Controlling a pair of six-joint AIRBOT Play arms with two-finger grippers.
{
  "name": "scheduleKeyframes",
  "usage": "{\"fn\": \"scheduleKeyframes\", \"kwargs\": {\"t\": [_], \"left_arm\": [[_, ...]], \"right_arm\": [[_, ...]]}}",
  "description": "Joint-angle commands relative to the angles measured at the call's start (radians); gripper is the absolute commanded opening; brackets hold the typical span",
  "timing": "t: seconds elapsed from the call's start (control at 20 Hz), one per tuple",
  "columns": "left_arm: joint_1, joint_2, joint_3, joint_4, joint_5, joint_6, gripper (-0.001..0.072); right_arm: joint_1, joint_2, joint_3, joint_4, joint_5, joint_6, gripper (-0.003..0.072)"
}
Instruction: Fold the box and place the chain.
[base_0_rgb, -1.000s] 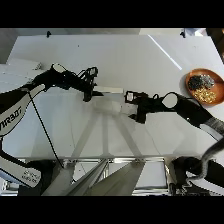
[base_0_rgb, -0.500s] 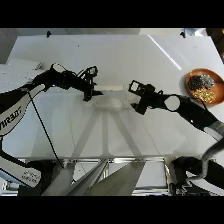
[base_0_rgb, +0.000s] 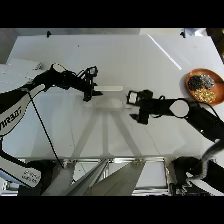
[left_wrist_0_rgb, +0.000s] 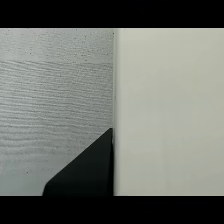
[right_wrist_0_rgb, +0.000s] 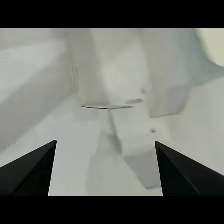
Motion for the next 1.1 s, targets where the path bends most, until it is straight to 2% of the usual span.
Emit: {"fn": "scheduleKeyframes", "kwargs": {"t": [0.0, 0.35, 0.8, 1.05], "left_arm": [[0.0, 0.0, 0.0, 0.0, 0.0, 0.0, 0.0015], [0.0, 0.0, 0.0, 0.0, 0.0, 0.0, 0.0015], [0.0, 0.0, 0.0, 0.0, 0.0, 0.0, 0.0015], [0.0, 0.0, 0.0, 0.0, 0.0, 0.0, 0.0015]], "right_arm": [[0.051, -0.038, -0.01, 0.013, -0.011, -0.024, 0.0684], [0.051, -0.219, -0.01, 0.189, -0.259, -0.023, 0.0684], [0.05, -0.237, -0.009, 0.191, -0.452, 0.033, 0.0684], [0.05, -0.237, -0.009, 0.18, -0.462, 0.027, 0.0684]]}}
